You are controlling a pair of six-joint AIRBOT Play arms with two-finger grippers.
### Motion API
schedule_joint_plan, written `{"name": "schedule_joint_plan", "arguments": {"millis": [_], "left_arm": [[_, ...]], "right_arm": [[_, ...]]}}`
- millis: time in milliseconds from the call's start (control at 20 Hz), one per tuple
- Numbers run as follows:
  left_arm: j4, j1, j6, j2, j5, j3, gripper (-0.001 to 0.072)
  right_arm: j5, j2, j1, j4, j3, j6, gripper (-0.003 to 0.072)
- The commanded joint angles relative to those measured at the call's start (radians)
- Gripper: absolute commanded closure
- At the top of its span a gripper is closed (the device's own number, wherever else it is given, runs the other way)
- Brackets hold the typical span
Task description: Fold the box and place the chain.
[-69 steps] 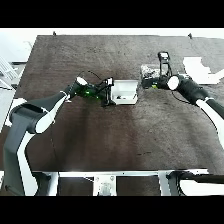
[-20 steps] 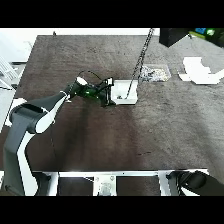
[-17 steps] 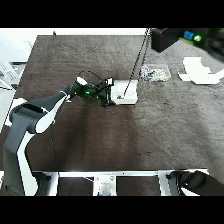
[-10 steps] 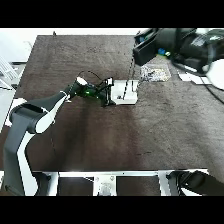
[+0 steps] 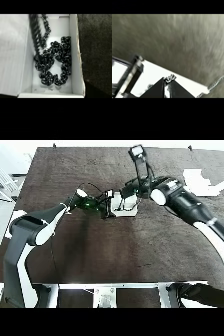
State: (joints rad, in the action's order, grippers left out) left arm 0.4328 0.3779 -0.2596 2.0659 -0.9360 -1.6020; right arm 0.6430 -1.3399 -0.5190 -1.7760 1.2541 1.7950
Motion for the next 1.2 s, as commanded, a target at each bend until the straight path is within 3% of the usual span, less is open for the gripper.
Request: {"name": "schedule_joint_plan", "arguments": {"millis": [0,100,200,400,600,700,850,1000,1150], "left_arm": [[0.000,0.000,0.000,-0.001,0.000,-0.001,0.0296],[0.000,0.000,0.000,-0.001,0.000,-0.001,0.0296],[0.000,0.000,0.000,-0.001,0.000,-0.001,0.0296],[0.000,0.000,0.000,-0.001,0.000,-0.001,0.0296],[0.000,0.000,0.000,-0.001,0.000,-0.001,0.0297],[0.000,0.000,0.000,-0.001,0.000,-0.001,0.0296],[0.000,0.000,0.000,-0.001,0.000,-0.001,0.0296],[0.000,0.000,0.000,-0.001,0.000,-0.001,0.0297],[0.000,0.000,0.000,-0.001,0.000,-0.001,0.0296]], "right_arm": [[-0.027,-0.119,0.026,0.033,-0.051,0.030,0.0676],[-0.031,-0.187,0.030,0.034,-0.074,0.030,0.0649],[-0.023,-0.227,0.043,0.036,-0.074,0.030,0.0106],[-0.023,-0.161,0.108,0.016,-0.070,0.030,0.0108],[-0.065,-0.135,0.304,0.050,-0.071,0.022,0.0108],[-0.102,-0.193,0.412,0.216,-0.055,-0.145,0.0120],[-0.084,-0.335,0.534,0.620,0.043,-0.535,0.0120],[0.067,-0.488,0.587,0.901,0.202,-0.831,0.0127],[0.221,-0.607,0.597,0.980,0.359,-0.899,0.0190]]}}
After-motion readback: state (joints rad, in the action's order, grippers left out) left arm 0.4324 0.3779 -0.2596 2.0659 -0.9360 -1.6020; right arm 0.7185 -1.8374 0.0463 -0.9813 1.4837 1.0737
